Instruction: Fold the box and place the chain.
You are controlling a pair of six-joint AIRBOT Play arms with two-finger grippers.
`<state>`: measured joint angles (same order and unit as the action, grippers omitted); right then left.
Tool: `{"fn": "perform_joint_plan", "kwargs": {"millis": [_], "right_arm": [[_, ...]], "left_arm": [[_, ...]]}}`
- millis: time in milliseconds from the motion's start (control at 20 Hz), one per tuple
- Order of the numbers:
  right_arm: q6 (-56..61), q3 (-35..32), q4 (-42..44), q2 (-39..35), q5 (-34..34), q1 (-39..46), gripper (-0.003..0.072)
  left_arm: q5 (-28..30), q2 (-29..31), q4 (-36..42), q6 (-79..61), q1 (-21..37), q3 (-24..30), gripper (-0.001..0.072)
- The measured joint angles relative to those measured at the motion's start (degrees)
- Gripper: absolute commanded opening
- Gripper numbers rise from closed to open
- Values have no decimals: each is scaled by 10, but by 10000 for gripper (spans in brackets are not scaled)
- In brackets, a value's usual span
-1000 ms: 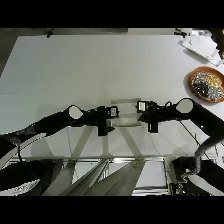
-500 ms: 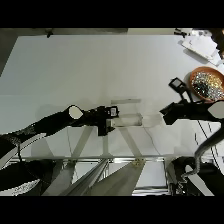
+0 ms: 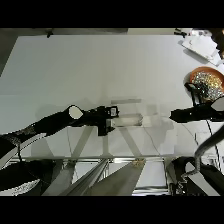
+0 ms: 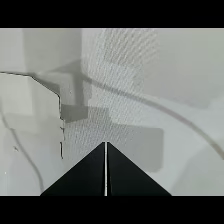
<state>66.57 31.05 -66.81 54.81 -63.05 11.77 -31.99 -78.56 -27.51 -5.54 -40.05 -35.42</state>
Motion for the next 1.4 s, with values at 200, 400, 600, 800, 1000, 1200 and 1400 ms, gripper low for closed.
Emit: {"fn": "perform_joint_plan", "kwargs": {"millis": [200,400,600,800,1000,1200,1400], "right_arm": [[-21,0,22,47,9,-5,12],[-41,0,37,78,21,-41,12],[-54,0,55,88,21,-67,12],[-86,0,103,91,8,-76,12],[-113,0,138,91,-4,-78,12],[-122,0,136,91,9,-78,12],[-128,0,143,92,15,-78,13]], "left_arm": [[0,0,0,0,0,0,354],[0,0,0,0,0,0,354],[0,0,0,0,0,0,354],[0,0,0,0,0,0,354],[0,0,0,0,0,0,354],[0,0,0,0,0,0,354],[0,0,0,0,0,0,354]]}}
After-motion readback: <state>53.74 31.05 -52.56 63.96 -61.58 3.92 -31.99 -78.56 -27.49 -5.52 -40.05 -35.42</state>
